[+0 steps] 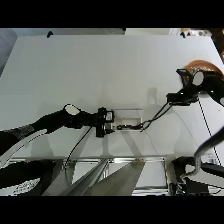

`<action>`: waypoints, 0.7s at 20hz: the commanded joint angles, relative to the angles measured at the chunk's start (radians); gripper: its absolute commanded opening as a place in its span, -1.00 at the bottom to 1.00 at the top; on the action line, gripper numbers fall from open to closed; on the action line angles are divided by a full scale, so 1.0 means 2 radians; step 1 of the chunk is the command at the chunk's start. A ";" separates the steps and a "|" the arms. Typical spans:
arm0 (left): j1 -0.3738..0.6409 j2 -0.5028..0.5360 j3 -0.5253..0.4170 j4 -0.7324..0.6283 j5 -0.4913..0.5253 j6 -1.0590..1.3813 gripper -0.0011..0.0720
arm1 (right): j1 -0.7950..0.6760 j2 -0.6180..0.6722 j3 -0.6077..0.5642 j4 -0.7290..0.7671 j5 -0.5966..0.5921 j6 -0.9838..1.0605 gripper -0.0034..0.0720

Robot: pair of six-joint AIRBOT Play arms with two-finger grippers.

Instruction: Fold the box and place the chain.

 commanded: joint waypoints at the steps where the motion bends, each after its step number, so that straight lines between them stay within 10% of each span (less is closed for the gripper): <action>1: 0.000 0.000 0.000 0.000 0.000 0.000 -0.39 | 0.000 -0.016 0.000 0.000 -0.012 0.010 -0.07; 14: 0.000 0.000 0.000 0.000 0.000 0.000 -0.39 | 0.000 -0.033 -0.001 0.001 -0.028 0.023 -0.15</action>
